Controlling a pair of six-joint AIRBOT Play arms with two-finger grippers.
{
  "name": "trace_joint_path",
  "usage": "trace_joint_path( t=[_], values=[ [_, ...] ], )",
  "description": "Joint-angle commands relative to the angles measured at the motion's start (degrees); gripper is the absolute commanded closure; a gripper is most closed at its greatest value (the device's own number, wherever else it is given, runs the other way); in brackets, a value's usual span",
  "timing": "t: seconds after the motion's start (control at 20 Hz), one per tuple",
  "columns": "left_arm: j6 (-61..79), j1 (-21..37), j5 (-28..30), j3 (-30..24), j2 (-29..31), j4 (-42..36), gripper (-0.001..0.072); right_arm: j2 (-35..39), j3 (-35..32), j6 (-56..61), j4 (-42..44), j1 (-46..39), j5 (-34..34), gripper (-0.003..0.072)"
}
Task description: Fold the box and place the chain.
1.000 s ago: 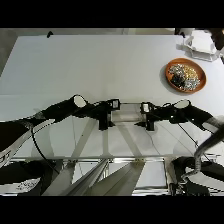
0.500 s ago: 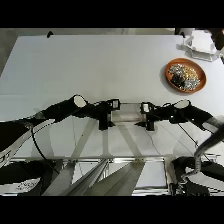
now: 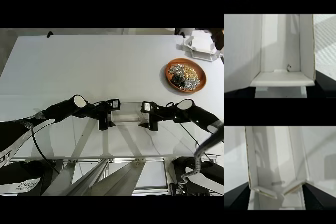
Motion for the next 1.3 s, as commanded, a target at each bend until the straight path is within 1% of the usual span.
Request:
trace_joint_path(
  t=[0.0,0.15,0.2,0.25,0.3,0.4,0.45,0.5,0.65,0.75,1.0,1.1,1.15,1.25],
  values=[
    [0.00,-0.02,-0.04,-0.02,0.04,0.02,0.0298,4.94,0.09,8.87,-7.28,-4.02,2.19,-0.0013],
    [0.00,-0.02,-0.07,-0.02,0.04,0.02,0.0297,10.75,0.07,13.00,-10.12,-9.70,6.32,-0.0008],
    [0.00,-0.02,-0.04,-0.02,0.04,0.02,0.0297,13.31,0.09,14.84,-10.21,-11.56,7.96,0.0018],
    [0.00,-0.02,-0.07,-0.02,0.04,0.04,0.0298,15.87,0.13,16.55,-8.44,-12.79,9.64,0.0111],
    [0.00,-0.02,-0.09,-0.02,0.04,0.02,0.0298,18.84,0.22,16.96,-5.31,-13.46,11.06,0.0234],
    [0.00,-0.02,-0.20,-0.02,0.04,0.04,0.0297,24.00,0.24,16.92,4.59,-13.25,11.98,0.0405],
    [0.00,-0.02,-0.20,-0.02,0.04,0.02,0.0298,25.68,0.24,16.55,9.46,-12.72,12.02,0.0614],
    [0.00,-0.02,-0.20,-0.02,0.04,0.04,0.0298,26.23,0.24,14.32,12.83,-11.82,11.98,0.0675],
    [0.00,-0.02,-0.20,-0.02,0.04,0.02,0.0298,24.94,0.24,10.01,17.64,-7.67,10.93,0.0677],
    [0.00,-0.02,-0.22,-0.02,0.04,0.04,0.0298,22.29,0.24,9.31,20.15,-5.27,9.86,0.0677],
    [0.00,-0.02,-0.24,-0.02,0.04,0.04,0.0298,11.26,0.24,7.67,21.75,-1.88,9.14,0.0678],
    [0.00,-0.02,-0.24,-0.02,0.04,0.02,0.0297,6.99,0.24,5.81,23.78,-1.81,8.37,0.0678],
    [0.00,-0.02,-0.22,-0.02,0.04,0.04,0.0297,5.25,0.24,4.72,25.73,-1.81,6.32,0.0677],
    [0.00,-0.02,-0.24,-0.02,0.04,0.02,0.0297,2.95,0.24,4.68,31.52,-1.81,-0.44,0.0678]
  ],
)
